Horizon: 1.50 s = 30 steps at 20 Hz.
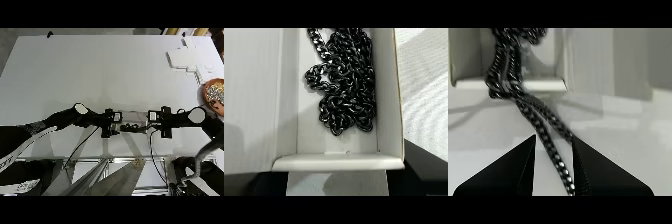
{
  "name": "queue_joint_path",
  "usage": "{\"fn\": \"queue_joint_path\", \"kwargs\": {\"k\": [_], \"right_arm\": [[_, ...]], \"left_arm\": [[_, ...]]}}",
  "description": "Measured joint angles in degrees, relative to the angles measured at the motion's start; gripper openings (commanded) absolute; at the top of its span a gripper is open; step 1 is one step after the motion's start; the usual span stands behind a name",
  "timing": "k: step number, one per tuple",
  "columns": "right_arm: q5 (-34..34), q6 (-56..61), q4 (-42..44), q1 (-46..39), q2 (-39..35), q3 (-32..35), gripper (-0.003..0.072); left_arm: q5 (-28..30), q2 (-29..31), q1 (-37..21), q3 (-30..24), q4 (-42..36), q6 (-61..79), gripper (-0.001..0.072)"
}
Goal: Fold the box and place the chain.
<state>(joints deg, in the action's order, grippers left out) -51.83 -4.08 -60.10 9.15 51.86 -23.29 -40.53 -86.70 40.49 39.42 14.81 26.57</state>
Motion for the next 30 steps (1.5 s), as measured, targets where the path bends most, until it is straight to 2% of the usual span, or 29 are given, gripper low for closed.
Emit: {"fn": "queue_joint_path", "kwargs": {"k": [2, 8, 10, 11, 15, 18, 22, 23, 25, 30], "right_arm": [[0.39, -4.11, 2.89, 0.0, 0.17, 0.59, 0.0168], [1.05, -8.9, 7.23, 0.0, 0.39, 1.64, 0.0168], [1.53, -9.57, 8.13, 0.0, 0.39, 2.21, 0.0147], [1.66, -10.08, 8.41, 0.0, 0.39, 2.47, 0.0055], [2.08, -10.73, 8.74, 0.0, 0.37, 2.93, 0.0018], [1.49, -5.22, 4.92, 0.0, -1.55, 3.06, 0.0018], [-0.44, 2.93, -0.42, 0.0, -9.44, 3.06, 0.0018], [-0.76, 3.98, -0.59, 0.02, -11.47, 3.06, 0.0022], [-0.74, 4.96, 0.57, 0.39, -13.38, 3.06, 0.0242], [2.4, 4.11, 1.81, 3.65, -7.93, 3.06, 0.0248]], "left_arm": [[0.0, 0.0, 0.0, 0.0, 0.0, 0.0, 0.0253], [0.0, 0.0, 0.0, 0.0, 0.0, 0.0, 0.0253], [0.0, 0.0, 0.0, 0.0, 0.0, 0.0, 0.0253], [0.0, 0.0, 0.0, 0.0, 0.0, 0.0, 0.0253], [0.0, 0.0, 0.0, 0.0, 0.0, 0.0, 0.0253], [0.0, 0.0, 0.0, 0.0, 0.0, 0.0, 0.0253], [0.0, 0.0, 0.0, 0.0, 0.0, 0.0, 0.0253], [0.0, 0.0, 0.0, 0.0, 0.0, 0.02, 0.0253], [0.0, 0.0, 0.0, 0.0, 0.0, 0.0, 0.0253], [0.0, 0.0, 0.0, 0.0, 0.0, 0.0, 0.0253]]}}
